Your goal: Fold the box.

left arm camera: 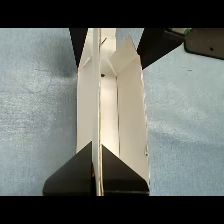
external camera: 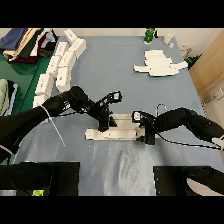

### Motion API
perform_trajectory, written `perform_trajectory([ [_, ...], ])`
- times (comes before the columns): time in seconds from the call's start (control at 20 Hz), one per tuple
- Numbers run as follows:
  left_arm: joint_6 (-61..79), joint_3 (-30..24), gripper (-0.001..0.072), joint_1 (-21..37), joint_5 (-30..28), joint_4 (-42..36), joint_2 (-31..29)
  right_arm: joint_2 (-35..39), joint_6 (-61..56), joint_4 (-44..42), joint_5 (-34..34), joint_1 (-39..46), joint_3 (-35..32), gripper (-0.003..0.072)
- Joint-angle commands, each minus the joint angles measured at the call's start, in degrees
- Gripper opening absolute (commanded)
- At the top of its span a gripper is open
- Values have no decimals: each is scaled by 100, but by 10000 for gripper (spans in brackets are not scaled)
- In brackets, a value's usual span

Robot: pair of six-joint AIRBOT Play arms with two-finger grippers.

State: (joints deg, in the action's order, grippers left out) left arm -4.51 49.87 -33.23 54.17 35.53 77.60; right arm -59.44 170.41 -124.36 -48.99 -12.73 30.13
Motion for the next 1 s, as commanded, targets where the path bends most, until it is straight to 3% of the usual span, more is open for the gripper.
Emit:
perform_trajectory([
  [0.0,0,7,15,0,-13,0,2,-131,192,-92,-251,-13,2,715],
  [0.55,0,7,15,0,-11,0,2,-428,192,-55,116,-22,2,701],
  [0.65,0,7,15,0,-11,2,2,-428,192,-57,114,-22,2,574],
  [0.8,0,7,15,0,-11,0,2,-428,192,-57,120,-22,2,574],
  [0.9,0,7,15,0,-11,0,2,-428,192,-61,116,-22,2,503],
  [0.95,0,7,15,0,-11,0,2,-426,192,-61,118,-24,2,503],
])
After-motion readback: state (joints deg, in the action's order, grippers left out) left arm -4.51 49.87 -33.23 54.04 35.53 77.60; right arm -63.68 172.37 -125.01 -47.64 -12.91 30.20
